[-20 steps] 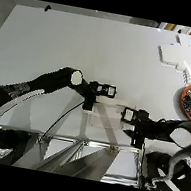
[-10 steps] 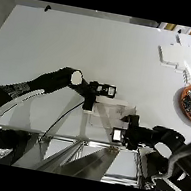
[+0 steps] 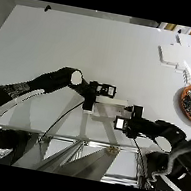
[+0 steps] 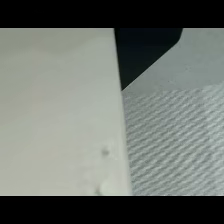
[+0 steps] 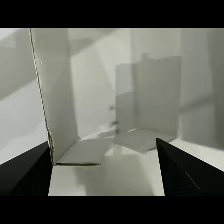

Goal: Fold the box and place the chain.

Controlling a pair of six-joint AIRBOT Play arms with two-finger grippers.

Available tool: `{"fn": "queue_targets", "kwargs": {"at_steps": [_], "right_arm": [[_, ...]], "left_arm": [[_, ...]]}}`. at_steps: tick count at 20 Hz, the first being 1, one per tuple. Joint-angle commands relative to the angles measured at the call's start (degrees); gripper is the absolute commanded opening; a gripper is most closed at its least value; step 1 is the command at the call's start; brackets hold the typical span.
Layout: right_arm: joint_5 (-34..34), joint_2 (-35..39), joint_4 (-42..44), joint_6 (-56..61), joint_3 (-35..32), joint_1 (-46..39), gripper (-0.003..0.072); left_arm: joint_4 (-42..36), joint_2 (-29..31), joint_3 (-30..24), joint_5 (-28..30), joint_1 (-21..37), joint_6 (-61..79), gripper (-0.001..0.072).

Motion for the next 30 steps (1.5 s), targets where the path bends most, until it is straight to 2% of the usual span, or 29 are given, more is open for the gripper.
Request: {"fn": "queue_targets", "kwargs": {"at_steps": [1, 5, 9, 15, 23, 25, 30], "right_arm": [[0.85, -1.29, 0.0, 0.0, 3.41, -3.17, 0.0678], [2.03, -5.09, 4.85, -3.41, 5.14, -7.1, 0.0678], [5.77, -8.57, 19.34, -21.64, 5.7, -12.94, 0.0678], [10.97, -14.03, 32.98, -40.76, 6.29, -22.01, 0.0679], [17.53, -23.5, 35.34, -45.35, 11.3, -26.01, 0.0679], [19.58, -24.28, 37.2, -48.24, 11.3, -25.88, 0.0679], [20.63, -24.28, 38.1, -45.68, 10.73, -25.9, 0.0679]], "left_arm": [[-0.04, 0.0, 0.04, 0.02, 0.0, 0.07, 0.0013], [-0.04, 0.02, 0.04, 0.02, 0.0, 0.07, 0.0013], [-0.04, 0.0, 0.04, 0.02, 0.0, 0.07, 0.0013], [-0.04, 0.0, 0.04, 0.02, 0.0, 0.07, 0.0013], [-0.04, 0.0, 0.04, 0.02, 0.0, 0.07, 0.0013], [-0.07, 0.0, 0.04, 0.02, 0.0, 0.07, 0.0013], [-0.04, 0.0, 0.04, 0.02, 0.0, 0.07, 0.0013]]}}
